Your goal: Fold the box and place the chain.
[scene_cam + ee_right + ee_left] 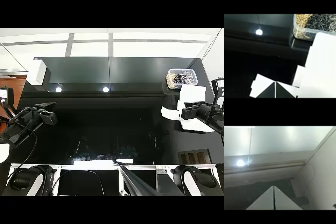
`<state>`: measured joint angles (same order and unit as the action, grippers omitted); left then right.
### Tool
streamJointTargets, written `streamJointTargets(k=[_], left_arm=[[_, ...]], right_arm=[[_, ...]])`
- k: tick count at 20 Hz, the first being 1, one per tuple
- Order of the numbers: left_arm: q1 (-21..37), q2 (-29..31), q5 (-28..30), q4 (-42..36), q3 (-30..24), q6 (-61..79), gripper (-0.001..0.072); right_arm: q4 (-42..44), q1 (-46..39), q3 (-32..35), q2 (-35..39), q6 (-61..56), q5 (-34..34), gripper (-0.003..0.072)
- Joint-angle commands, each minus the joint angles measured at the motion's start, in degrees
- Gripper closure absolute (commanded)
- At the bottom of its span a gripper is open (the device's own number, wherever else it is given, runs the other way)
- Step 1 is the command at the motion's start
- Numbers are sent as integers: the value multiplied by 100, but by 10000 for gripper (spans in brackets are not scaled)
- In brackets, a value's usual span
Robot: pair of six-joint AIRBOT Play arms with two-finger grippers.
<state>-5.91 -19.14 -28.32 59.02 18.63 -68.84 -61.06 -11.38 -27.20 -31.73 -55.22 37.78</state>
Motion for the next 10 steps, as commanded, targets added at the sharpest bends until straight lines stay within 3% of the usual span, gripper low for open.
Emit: streamJointTargets(k=[1, 3, 4, 5, 6, 7, 10], left_arm=[[-4, 4, 243, -7, -2, 4, 683], [-4, -9, 719, -146, -4, -22, 682], [-4, -55, 946, -142, -13, -15, 675], [-2, -146, 1163, -142, -15, -15, 469], [-9, -264, 1366, -146, -13, -15, 63], [-15, -391, 1508, -144, -11, -17, 2], [-15, -553, 1504, -142, -2, -15, 2]], right_arm=[[726, -4, 0, 2, -4, -713, 671], [1552, 24, 20, -66, 28, -1475, 669], [1482, 39, 26, -216, 28, -2203, 582], [1211, 17, 24, -428, 28, -2881, 200], [925, -85, -2, -732, 35, -3401, -16], [841, -273, -125, -1073, 33, -3541, -17], [874, -1464, -1141, -2450, -586, -2771, -17]])
